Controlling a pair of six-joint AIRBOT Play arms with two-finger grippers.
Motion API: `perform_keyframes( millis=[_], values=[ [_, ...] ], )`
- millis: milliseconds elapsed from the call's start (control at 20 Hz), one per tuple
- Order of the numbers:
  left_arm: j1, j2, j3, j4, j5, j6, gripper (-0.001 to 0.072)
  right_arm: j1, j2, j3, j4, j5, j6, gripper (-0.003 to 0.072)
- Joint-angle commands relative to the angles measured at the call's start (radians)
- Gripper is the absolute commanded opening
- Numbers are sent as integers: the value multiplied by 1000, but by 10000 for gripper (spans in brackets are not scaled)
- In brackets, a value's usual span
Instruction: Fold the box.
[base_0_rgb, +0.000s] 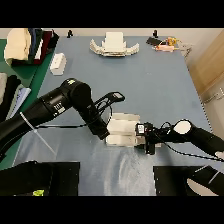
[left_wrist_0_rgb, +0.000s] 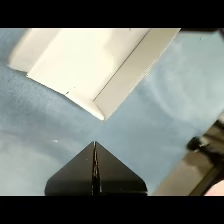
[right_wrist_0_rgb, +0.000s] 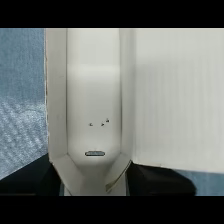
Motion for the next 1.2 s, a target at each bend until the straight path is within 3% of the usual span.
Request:
perform_keyframes(
  millis=[0,200,250,300,350,450,800,900,1100,1150],
  values=[
    [64,-1,-102,-13,50,336,14,-1,0,0,0,0,0,494],
    [196,-1,-183,-77,126,689,31,-1,0,0,0,0,0,494],
    [223,-1,-200,-122,170,791,253,-1,0,0,0,0,0,494],
    [247,-1,-216,-174,220,863,312,-1,0,0,0,0,0,494],
    [270,-1,-231,-236,248,928,313,-1,0,0,0,0,0,494],
    [293,-1,-262,-299,254,1044,477,-1,0,0,0,0,0,495],
    [344,39,-436,-504,391,1333,480,-1,0,0,0,0,0,495],
    [317,52,-436,-467,443,1307,604,-1,0,0,0,0,0,494],
    [318,56,-448,-469,466,1322,606,-1,0,0,0,0,0,494],
    [328,58,-460,-482,465,1357,690,-1,0,0,0,0,0,494]
  ],
)
